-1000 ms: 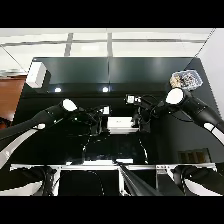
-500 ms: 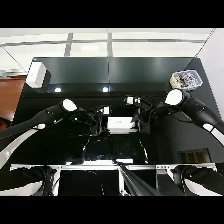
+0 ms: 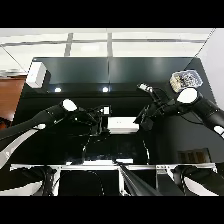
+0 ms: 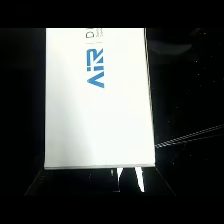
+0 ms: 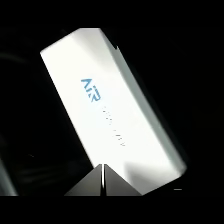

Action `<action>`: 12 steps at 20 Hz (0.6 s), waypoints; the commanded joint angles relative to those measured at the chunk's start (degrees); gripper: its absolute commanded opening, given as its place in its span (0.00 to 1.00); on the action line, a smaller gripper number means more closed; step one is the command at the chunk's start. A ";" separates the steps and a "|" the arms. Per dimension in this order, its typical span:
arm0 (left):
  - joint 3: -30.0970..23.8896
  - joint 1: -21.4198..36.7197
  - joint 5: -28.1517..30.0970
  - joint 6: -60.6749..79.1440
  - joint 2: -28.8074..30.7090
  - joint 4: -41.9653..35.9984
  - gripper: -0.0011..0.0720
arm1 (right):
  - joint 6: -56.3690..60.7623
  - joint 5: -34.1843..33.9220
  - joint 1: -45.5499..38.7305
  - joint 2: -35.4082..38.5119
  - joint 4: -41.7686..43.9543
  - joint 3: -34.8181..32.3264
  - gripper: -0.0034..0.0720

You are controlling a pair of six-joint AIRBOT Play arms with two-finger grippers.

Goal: Fold the box and place the chain.

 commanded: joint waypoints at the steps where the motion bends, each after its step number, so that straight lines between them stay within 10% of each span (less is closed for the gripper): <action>1: -0.02 -0.02 -0.04 0.09 -0.02 0.00 0.59 | 9.33 1.11 -1.95 -0.09 15.10 -5.16 0.07; 4: -0.02 -0.02 -0.04 0.09 -0.02 0.00 0.59 | 9.33 -1.05 -1.90 -2.23 24.46 -8.39 0.07; 12: -0.02 -0.02 -0.07 0.09 -0.02 0.00 0.59 | 14.03 -6.40 -1.90 -5.22 12.96 -8.44 0.07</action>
